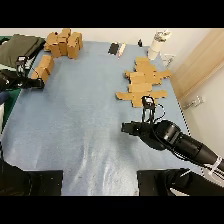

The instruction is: Fold the box.

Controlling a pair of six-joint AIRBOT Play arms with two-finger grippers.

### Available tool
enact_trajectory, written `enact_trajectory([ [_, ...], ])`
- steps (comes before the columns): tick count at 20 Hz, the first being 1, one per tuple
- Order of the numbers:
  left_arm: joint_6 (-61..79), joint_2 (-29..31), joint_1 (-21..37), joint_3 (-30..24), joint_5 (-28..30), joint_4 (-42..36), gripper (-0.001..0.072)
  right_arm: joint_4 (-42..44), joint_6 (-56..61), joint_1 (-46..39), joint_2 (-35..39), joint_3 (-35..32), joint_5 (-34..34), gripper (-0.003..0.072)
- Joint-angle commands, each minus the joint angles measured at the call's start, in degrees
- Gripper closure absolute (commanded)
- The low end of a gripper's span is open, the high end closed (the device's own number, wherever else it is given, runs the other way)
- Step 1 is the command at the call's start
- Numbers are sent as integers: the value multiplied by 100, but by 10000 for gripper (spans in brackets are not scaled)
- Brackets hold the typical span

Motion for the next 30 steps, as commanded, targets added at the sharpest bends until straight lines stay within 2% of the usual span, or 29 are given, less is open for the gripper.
enact_trajectory([
  [1, -472, 28, 223, 138, -1259, 321, 6, 15, 0, 2, 2, 11, 37, 684],
  [5, -1198, 446, 455, 210, -2557, 1276, 6, 76, -4, 4, 2, 11, 37, 685],
  [8, -1217, 907, 446, 240, -3305, 1475, 8, 142, -20, 4, 0, 11, 37, 685],
  [9, -1445, 1060, 426, 240, -3589, 1405, 125, 234, -151, 2, 0, 11, 37, 684],
  [10, -1458, 1189, 393, 240, -3932, 1294, 557, 282, -275, 2, -28, 11, 35, 684],
  [11, -1300, 1307, 306, 240, -4297, 1088, 699, 337, -354, -9, -90, 17, 35, 684],
  [13, -1220, 1537, -70, 238, -4815, 695, 701, 603, -813, -190, -352, 133, 37, 685],
  [15, -1408, 1849, -782, 227, -4972, 684, 702, 1198, -1696, -649, -785, 516, 33, 684],
  [19, -2284, 2293, -2577, 216, -4638, 710, 703, 2621, -3348, -1506, -1912, 1899, -343, 684],
  [21, -2601, 2312, -3405, 42, -4306, 737, 703, 2863, -3626, -1620, -2524, 2618, -745, 685],
  [23, -2837, 2312, -4092, -365, -3877, 741, 703, 2894, -3665, -1617, -3071, 3171, -1172, 684],
  [24, -2951, 2312, -4367, -612, -3657, 741, 704, 2962, -3672, -1615, -3305, 3366, -1322, 685],
  [27, -3165, 2312, -4937, -1233, -3117, 737, 704, 3488, -3670, -1600, -3685, 3517, -1180, 685],
  [30, -3130, 2310, -5058, -1344, -3340, 861, 698, 3539, -3670, -1606, -3703, 3515, -1353, 685],
])
